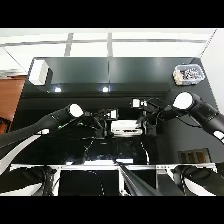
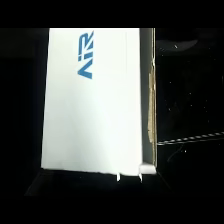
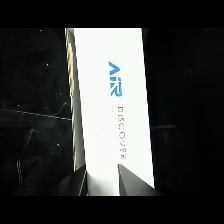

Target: Fold the box and place the chain.

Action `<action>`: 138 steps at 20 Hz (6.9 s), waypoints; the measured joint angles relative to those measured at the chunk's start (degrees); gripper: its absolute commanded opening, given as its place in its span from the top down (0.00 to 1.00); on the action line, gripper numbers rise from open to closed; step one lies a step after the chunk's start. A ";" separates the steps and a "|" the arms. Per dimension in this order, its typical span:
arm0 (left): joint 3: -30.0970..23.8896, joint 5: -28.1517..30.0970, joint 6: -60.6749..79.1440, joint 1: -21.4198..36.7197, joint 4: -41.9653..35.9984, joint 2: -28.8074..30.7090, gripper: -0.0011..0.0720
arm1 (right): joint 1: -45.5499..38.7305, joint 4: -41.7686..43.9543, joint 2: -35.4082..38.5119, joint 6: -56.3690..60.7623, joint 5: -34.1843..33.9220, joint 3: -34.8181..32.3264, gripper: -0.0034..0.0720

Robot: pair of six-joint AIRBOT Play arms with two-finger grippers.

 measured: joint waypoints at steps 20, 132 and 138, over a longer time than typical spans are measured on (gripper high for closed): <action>0.02 0.00 0.11 0.00 0.02 -0.04 0.52 | -0.48 1.42 2.86 8.50 2.21 -2.62 0.87; 40.72 -20.26 -73.22 57.77 36.92 -13.68 0.00 | -37.53 6.01 20.11 39.93 -0.48 -4.57 0.92; 57.88 -35.17 -83.25 55.71 35.71 -11.89 0.95 | -33.07 11.08 20.04 40.79 -4.85 -4.57 0.92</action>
